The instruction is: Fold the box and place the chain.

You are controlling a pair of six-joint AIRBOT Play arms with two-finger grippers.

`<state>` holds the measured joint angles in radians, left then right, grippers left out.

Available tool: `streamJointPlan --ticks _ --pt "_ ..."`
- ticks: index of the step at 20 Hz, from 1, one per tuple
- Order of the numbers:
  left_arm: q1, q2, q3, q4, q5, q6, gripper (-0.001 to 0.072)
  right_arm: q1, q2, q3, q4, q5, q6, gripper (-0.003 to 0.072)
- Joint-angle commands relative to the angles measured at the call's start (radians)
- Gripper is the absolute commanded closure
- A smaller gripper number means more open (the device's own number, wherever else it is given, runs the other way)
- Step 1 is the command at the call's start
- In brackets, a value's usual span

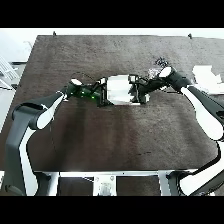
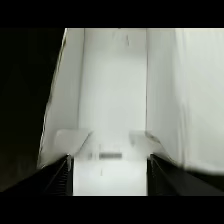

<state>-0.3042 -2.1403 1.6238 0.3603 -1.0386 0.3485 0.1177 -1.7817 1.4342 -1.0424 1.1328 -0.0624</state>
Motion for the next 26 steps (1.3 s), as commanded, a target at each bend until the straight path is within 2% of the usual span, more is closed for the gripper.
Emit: streamJointPlan --ticks 1,9,10,11,12,21,26 --pt "0.0 -0.001 0.0 -0.002 0.005 0.0 0.0434 -0.001 0.009 0.0 -0.021 0.039 0.01 0.0062" --pt "0.0 -0.001 0.0 -0.002 0.005 0.0 0.0434 -0.011 0.009 0.002 -0.003 0.01 0.04 0.0063" --pt "0.0 -0.001 0.0 -0.002 0.005 0.0 0.0434 -0.014 0.009 0.002 -0.009 0.01 0.04 0.0146" --pt "0.0 -0.001 0.0 -0.002 0.005 0.0 0.0434 -0.016 0.009 0.003 -0.02 0.01 0.04 0.0334" --pt "0.0 -0.001 0.0 -0.002 0.005 0.0 0.0434 -0.018 0.009 0.003 -0.021 0.009 0.04 0.048" --pt "0.0 -0.001 0.0 -0.002 0.005 0.0 0.0434 0.006 0.008 0.003 0.127 -0.034 0.013 0.0492" --pt "0.0 -0.001 0.0 -0.002 0.005 0.0 0.0434 0.027 0.007 0.003 0.153 -0.075 0.013 0.049"
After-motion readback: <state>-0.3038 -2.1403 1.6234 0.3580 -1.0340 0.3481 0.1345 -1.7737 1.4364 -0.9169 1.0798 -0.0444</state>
